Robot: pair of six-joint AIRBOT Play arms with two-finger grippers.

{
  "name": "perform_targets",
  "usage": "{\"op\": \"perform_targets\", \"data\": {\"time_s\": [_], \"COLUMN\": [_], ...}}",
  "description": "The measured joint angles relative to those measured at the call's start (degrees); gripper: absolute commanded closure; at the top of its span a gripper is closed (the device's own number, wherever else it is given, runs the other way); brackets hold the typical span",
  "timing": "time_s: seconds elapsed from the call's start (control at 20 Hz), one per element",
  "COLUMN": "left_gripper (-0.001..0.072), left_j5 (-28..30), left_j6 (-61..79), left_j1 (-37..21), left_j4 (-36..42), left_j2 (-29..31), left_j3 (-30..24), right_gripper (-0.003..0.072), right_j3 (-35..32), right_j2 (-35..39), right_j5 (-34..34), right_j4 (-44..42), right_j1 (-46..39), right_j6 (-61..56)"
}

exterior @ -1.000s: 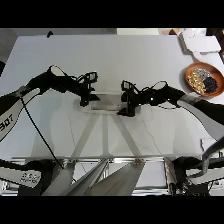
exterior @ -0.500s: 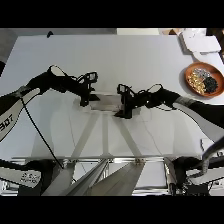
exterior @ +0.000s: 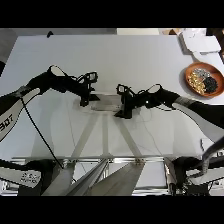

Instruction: Fold the box and place the chain.

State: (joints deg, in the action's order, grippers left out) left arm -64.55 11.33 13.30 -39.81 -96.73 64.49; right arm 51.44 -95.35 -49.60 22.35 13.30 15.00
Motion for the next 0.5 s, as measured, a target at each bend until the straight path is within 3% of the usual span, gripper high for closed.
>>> {"op": "perform_targets", "data": {"time_s": [0.5], "left_gripper": [0.0697], "left_j5": [0.0], "left_j6": [0.0], "left_j1": [0.0], "left_j4": [0.0], "left_j2": [0.0], "left_j3": [0.0], "right_gripper": [-0.0005], "right_j3": [-2.6], "right_j2": [1.9], "right_j5": [3.5], "right_j4": [0.5], "right_j1": [0.3], "right_j6": [-1.0]}}
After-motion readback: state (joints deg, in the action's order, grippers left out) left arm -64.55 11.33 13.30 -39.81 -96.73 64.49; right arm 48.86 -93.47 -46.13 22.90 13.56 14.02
